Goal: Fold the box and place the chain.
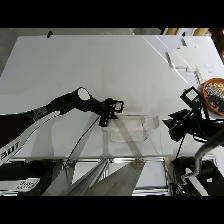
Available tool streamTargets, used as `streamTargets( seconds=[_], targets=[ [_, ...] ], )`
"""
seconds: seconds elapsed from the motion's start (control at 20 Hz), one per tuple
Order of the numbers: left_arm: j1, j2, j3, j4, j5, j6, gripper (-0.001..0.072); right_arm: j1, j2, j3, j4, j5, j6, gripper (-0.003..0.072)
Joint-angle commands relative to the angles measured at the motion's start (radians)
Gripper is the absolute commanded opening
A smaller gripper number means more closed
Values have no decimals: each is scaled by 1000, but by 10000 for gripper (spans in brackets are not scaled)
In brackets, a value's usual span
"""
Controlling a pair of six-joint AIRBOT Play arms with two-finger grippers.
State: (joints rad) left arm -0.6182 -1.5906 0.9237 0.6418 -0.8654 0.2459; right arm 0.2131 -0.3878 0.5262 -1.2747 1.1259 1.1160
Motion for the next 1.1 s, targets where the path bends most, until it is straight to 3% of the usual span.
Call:
streamTargets(
  seconds=[0.0, 0.15, 0.3, 0.65, 0.8, 1.05],
  targets=[
    [0, -1, 0, 2, 0, 0, 12, 1, 1, 0, 4, 1, 0, 307],
    [0, -1, 0, 2, 0, 0, 12, 1, 1, 0, 10, 16, -31, 182],
    [0, -1, 0, 2, 0, 0, 12, 1, 1, -8, 80, 37, -185, 37],
    [0, -1, 0, 2, -3, 0, 12, 48, -34, -122, 174, 29, -496, 35],
    [0, -1, 0, 2, -3, 0, 12, 124, -69, -153, 171, -28, -622, 35],
    [0, -1, 0, 2, -3, 0, 12, 213, -72, -153, 137, -72, -627, 37]
  ],
)
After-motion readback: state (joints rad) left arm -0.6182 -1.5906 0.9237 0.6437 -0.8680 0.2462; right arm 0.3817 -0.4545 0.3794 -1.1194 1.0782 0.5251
